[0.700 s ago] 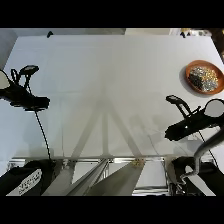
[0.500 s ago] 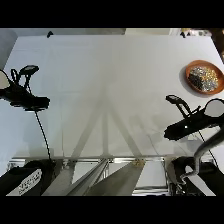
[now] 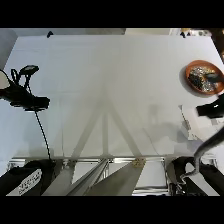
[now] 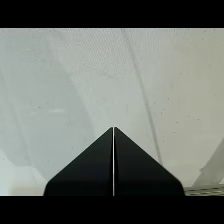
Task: Fold the box and place the chain.
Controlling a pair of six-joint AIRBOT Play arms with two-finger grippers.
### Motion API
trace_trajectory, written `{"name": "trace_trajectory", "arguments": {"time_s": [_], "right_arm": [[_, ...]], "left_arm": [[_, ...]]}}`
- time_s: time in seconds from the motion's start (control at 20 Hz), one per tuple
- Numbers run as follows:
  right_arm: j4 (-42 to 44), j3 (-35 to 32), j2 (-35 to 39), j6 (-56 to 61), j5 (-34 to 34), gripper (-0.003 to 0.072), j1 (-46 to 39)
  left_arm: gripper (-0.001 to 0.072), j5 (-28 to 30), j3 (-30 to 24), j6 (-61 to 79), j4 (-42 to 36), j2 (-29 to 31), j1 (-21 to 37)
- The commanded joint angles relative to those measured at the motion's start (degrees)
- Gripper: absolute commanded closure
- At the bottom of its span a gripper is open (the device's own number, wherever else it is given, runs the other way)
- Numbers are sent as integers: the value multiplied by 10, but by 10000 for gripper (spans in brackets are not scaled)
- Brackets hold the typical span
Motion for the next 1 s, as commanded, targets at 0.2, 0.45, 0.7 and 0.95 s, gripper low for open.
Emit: {"name": "trace_trajectory", "arguments": {"time_s": [0.2,0.45,0.7,0.95], "right_arm": [[-60,102,-160,-54,-42,7,-266],[-77,115,-234,-115,-88,14,-308],[-72,128,-275,-162,-137,56,-308],[-46,128,-316,-191,-103,274,-308]], "left_arm": [[700,0,0,0,0,0,0],[700,0,0,0,0,0,0],[700,0,0,0,0,0,0],[700,0,0,0,0,0,0]]}}
